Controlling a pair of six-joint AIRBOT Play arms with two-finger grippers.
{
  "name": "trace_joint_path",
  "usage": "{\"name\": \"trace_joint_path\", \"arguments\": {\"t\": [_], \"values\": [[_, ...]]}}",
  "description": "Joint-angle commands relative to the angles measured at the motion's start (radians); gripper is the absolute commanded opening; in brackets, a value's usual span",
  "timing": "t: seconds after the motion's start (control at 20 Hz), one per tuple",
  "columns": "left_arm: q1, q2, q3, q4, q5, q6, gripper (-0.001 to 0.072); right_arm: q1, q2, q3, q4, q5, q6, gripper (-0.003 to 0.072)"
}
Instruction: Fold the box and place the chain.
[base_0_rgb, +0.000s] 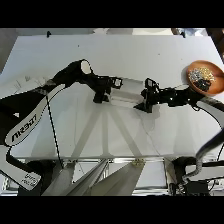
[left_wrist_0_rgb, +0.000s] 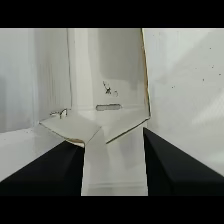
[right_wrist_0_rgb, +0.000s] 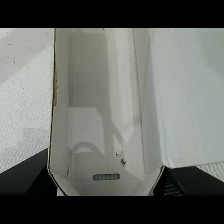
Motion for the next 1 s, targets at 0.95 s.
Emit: {"name": "trace_joint_path", "arguments": {"t": [0.95], "values": [[-0.030,-0.017,0.000,-0.148,0.050,0.002,0.0224,0.000,0.000,0.000,0.000,0.000,0.000,0.0548]]}}
